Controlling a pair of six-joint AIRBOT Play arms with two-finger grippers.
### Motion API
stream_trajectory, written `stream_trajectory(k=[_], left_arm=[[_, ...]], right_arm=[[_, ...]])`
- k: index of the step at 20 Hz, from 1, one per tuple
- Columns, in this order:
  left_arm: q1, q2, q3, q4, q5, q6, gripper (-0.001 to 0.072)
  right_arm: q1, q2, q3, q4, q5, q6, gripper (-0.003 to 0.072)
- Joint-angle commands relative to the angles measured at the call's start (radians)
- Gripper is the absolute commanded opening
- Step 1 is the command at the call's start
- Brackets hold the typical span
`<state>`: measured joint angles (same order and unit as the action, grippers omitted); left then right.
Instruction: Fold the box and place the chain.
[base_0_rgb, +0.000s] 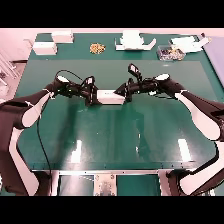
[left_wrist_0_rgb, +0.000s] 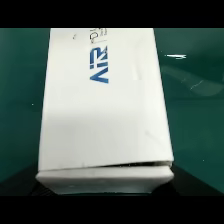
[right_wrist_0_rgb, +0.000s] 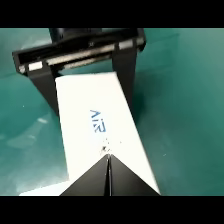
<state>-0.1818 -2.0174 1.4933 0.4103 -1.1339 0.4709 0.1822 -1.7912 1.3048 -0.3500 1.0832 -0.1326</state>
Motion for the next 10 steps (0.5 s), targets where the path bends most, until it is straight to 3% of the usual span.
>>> stream_trajectory(k=[1,6,10], left_arm=[[0.0,0.0,0.0,0.0,0.0,0.0,0.0418],[0.0,0.0,0.0,0.0,0.0,0.001,0.0418],[0.0,0.0,0.0,0.0,0.0,0.0,0.0418]], right_arm=[[0.01,-0.034,-0.005,-0.113,0.038,0.117,0.0007],[0.008,-0.032,0.002,-0.134,0.045,0.156,0.0008],[0.002,0.054,0.048,-0.004,0.101,0.154,0.0008]])
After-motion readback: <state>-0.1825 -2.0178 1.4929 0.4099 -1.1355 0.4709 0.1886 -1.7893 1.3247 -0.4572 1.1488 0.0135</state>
